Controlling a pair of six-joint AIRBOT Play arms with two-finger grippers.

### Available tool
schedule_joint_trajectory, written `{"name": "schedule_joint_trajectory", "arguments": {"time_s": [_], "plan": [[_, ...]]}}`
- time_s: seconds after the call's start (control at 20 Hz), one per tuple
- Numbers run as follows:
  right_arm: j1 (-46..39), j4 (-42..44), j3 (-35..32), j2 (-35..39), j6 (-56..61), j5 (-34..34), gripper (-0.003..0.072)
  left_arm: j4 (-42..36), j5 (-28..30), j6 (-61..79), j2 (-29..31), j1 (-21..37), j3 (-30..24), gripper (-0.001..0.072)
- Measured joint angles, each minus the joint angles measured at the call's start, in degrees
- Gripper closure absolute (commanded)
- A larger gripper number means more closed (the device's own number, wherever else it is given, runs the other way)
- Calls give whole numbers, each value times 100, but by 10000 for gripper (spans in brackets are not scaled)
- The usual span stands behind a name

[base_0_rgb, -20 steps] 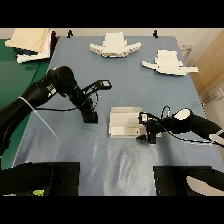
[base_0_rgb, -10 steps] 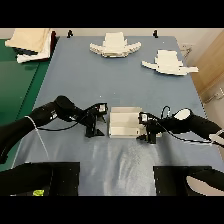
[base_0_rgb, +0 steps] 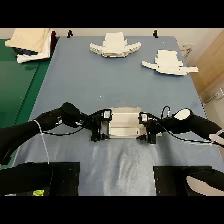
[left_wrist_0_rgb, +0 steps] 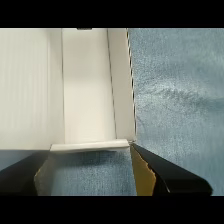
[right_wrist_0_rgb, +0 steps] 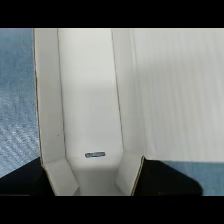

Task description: Fold the box.

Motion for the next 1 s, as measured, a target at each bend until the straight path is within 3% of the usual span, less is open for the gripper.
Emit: {"name": "schedule_joint_trajectory", "arguments": {"time_s": [0.35,0.4,0.45,0.5,1.0], "plan": [[0,0,0,0,2,0,82,-221,474,17,-188,-269,-4,15],[0,0,0,0,0,0,83,-251,525,17,-197,-291,-4,63],[0,2,0,0,2,2,83,-264,570,15,-203,-304,-4,261],[0,0,0,0,0,0,83,-278,608,22,-212,-315,-4,347],[0,2,0,0,0,0,83,-310,645,17,-219,-339,-4,347]]}}
